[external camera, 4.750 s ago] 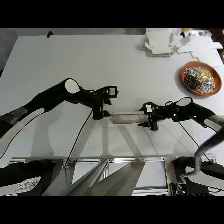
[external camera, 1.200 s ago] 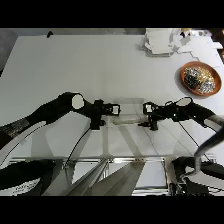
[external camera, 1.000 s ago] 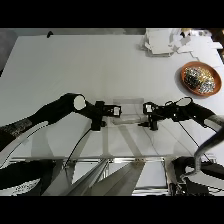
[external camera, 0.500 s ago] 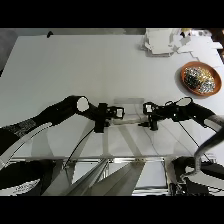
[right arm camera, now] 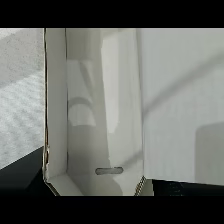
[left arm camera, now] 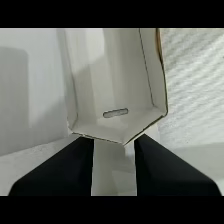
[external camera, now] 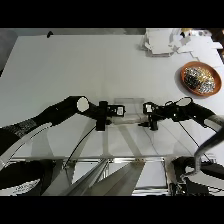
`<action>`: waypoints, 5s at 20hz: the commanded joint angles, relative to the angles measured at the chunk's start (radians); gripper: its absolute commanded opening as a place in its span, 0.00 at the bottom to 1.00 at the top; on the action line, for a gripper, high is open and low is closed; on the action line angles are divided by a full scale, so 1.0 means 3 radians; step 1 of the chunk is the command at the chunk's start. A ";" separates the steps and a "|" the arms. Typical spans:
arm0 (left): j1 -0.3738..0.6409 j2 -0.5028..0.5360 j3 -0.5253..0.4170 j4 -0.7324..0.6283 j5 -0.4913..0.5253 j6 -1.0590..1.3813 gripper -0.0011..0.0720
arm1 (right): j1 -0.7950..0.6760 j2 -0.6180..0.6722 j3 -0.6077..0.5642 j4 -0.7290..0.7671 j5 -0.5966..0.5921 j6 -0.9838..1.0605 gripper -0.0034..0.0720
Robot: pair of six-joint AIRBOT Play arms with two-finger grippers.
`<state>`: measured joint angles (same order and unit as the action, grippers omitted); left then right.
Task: Fold the box and place the chain.
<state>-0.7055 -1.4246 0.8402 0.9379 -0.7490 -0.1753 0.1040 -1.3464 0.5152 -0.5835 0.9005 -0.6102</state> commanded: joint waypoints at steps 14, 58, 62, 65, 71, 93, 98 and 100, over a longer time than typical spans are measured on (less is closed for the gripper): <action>-0.0141 -0.0003 0.0001 -0.0309 0.0268 -0.0020 0.23 | 0.0000 0.0000 -0.0001 0.0000 0.0001 -0.0001 0.63; 0.1016 0.0926 -0.0598 0.0217 -0.0615 -0.4425 0.03 | 0.0000 0.0000 -0.0001 0.0000 0.0001 -0.0001 0.63; 0.1016 0.0532 -0.0598 -0.0205 -0.0385 -0.4340 0.03 | 0.0000 0.0000 -0.0001 0.0000 0.0001 -0.0001 0.63; 0.0971 0.0390 -0.0598 -0.0304 -0.0280 -0.4311 0.03 | 0.0000 0.0000 -0.0001 0.0000 0.0000 -0.0001 0.63; 0.0706 0.0237 -0.0598 -0.0640 -0.0072 -0.4037 0.14 | 0.0000 0.0000 -0.0001 0.0000 0.0001 -0.0001 0.63; 0.0562 0.0318 -0.0596 -0.0134 -0.0080 -0.4528 0.02 | 0.0000 0.0000 -0.0001 0.0000 0.0001 -0.0001 0.63; 0.0559 0.0286 -0.0596 -0.0168 -0.0027 -0.4512 0.02 | 0.0000 0.0000 -0.0001 0.0000 0.0001 -0.0001 0.63; 0.0559 0.0285 -0.0596 -0.0397 -0.0034 -0.4316 0.02 | 0.0000 0.0000 -0.0001 0.0000 0.0001 -0.0001 0.63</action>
<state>-0.5369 -1.3365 0.6613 0.8734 -0.7670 -1.5143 0.1036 -1.3464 0.5152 -0.5835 0.9005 -0.6109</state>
